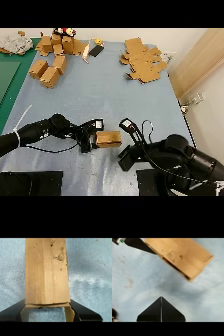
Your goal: Fold the box.
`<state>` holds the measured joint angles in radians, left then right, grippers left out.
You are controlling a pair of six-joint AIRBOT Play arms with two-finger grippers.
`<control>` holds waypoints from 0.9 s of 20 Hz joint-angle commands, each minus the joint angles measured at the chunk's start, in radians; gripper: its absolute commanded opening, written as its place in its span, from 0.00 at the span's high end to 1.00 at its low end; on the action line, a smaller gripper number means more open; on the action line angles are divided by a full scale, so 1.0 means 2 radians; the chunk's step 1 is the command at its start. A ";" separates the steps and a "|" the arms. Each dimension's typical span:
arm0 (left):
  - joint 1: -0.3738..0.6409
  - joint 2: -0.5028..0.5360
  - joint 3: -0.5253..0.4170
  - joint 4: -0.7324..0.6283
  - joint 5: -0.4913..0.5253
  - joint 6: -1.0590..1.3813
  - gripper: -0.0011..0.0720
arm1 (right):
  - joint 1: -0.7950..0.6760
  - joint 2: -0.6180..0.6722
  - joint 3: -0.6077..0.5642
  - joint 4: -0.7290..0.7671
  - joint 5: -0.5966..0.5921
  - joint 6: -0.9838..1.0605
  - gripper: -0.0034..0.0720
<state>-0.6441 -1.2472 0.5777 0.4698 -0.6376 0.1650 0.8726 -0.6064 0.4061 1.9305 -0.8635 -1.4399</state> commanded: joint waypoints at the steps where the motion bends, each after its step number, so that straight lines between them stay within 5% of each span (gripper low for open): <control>1: 0.000 0.000 0.000 0.000 0.000 0.000 0.38 | 0.000 0.004 -0.072 0.176 0.211 0.063 0.95; 5: 0.000 0.000 0.000 0.000 0.000 0.000 0.38 | 0.000 0.004 -0.081 0.190 0.335 0.084 0.95; 18: 0.000 0.000 0.000 0.000 0.000 0.000 0.38 | 0.001 -0.038 -0.085 0.189 0.332 0.084 0.95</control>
